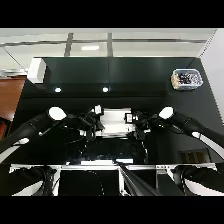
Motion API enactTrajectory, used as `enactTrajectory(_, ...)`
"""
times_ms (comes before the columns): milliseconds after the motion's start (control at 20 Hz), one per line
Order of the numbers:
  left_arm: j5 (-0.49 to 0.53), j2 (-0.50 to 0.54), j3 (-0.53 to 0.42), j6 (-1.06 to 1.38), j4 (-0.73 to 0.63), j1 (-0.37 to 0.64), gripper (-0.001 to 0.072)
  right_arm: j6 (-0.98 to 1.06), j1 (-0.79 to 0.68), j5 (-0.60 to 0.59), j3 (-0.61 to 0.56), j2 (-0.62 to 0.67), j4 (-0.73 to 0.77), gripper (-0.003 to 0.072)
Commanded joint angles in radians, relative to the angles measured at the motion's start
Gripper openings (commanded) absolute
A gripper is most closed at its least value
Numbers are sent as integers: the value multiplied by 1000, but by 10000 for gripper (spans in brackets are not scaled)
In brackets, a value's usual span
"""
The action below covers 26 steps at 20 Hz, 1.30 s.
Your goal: Fold the box and place the chain.
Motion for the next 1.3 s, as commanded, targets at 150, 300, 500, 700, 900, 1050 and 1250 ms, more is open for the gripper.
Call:
enactTrajectory(150, -192, 212, 27, -598, 334, 275, 23, -2, 0, 2, 0, 0, -1, 232)
enactTrajectory(300, -205, 219, -36, -955, 351, 452, 24, -2, 0, 2, 0, 0, -1, 232)
enactTrajectory(500, -319, 63, -135, -1082, 155, 606, 24, -2, 0, 2, 0, 0, -1, 232)
enactTrajectory(700, -274, -116, -157, -993, -22, 542, 23, -2, 0, 2, 0, 0, -1, 232)
enactTrajectory(900, -199, -172, -157, -922, -122, 388, 23, -2, 0, 2, 0, 0, -1, 232)
enactTrajectory(1050, -219, -172, -135, -809, -205, 328, 23, -2, 0, 2, 0, 0, -1, 232)
enactTrajectory(1250, -295, -170, -71, -754, -225, 359, 215, -2, 0, 2, 0, 0, -1, 231)
